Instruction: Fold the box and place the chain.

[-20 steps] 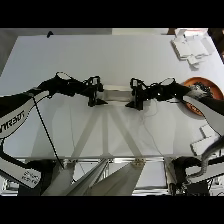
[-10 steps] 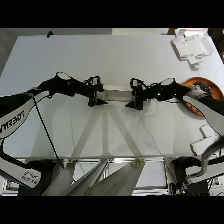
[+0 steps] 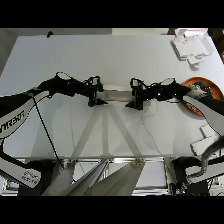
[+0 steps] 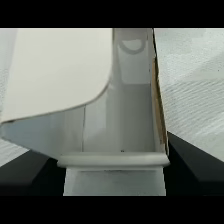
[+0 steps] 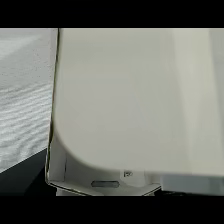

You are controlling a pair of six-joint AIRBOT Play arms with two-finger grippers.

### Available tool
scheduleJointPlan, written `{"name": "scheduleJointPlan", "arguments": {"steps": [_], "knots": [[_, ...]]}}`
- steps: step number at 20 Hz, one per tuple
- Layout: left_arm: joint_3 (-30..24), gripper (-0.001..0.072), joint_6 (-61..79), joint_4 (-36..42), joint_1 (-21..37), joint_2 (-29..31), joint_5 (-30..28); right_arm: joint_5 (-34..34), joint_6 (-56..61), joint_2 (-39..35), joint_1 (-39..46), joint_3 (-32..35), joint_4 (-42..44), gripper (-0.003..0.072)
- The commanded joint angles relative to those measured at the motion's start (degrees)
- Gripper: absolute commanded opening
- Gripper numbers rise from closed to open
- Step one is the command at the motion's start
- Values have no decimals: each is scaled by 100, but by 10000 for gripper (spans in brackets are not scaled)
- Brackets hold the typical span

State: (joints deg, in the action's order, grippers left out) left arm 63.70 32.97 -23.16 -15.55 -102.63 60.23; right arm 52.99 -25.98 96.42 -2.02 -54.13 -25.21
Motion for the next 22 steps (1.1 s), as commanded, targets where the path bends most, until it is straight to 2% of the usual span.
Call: {"name": "scheduleJointPlan", "arguments": {"steps": [1,2,4,8,12,14,15,16,17,18,19,22], "knots": [[4,378,2,2,-2,-2,-2,83,0,2,-7,-2,0,527],[4,378,2,0,-2,-2,-2,76,0,2,-4,-2,0,553],[4,378,2,0,-2,-2,-2,76,0,-24,15,-2,-28,680],[4,378,2,2,-2,-2,-2,81,33,-345,297,-2,-581,682],[4,378,2,0,-2,-2,-4,208,667,-772,782,-2,-1537,681],[4,378,2,2,-2,-2,-2,354,1038,-960,940,-2,-1685,679],[4,378,2,2,-2,-2,-2,446,1169,-1036,973,-2,-1681,641],[4,378,2,0,-2,-2,-2,522,1239,-1106,970,-2,-1683,521],[4,378,2,2,-2,-2,-2,684,1248,-1180,960,-2,-1652,322],[4,378,2,2,-2,-2,-2,885,1248,-1272,946,-2,-1637,90],[4,378,2,2,-2,-2,-2,1091,1246,-1353,946,-2,-1585,13],[4,378,2,2,-2,-2,-2,1517,1589,-1434,946,-2,-671,12]]}}
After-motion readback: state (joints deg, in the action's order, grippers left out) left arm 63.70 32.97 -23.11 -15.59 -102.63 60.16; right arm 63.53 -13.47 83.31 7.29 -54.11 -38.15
